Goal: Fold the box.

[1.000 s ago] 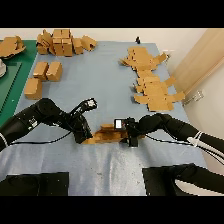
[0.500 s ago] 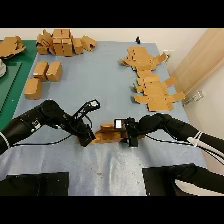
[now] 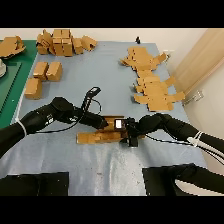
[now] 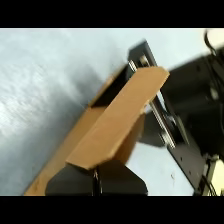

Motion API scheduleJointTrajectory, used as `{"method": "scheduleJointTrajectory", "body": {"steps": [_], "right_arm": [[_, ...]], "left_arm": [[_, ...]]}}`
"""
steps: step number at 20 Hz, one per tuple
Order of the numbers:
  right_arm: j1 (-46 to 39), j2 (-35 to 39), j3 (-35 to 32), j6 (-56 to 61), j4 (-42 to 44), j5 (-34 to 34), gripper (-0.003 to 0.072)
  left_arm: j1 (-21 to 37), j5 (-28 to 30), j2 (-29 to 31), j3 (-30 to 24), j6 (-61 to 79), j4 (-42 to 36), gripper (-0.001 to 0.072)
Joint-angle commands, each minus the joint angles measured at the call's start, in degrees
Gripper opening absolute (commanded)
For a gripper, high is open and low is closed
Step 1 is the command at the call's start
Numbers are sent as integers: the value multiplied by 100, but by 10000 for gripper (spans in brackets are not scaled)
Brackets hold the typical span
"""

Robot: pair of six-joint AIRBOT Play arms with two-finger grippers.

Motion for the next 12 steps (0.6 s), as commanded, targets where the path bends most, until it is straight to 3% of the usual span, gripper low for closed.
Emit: {"method": "scheduleJointTrajectory", "body": {"steps": [1, 5, 12], "right_arm": [[4, 2, 7, 0, 2, -7, 503], [4, 2, 7, 0, 2, -4, 503], [7, 2, 7, 0, 4, -2, 504]], "left_arm": [[114, 387, -487, 219, -472, -7, 10], [107, -39, -968, 284, -1099, 439, 9], [74, -177, -1040, 341, -1154, 345, 10]]}}
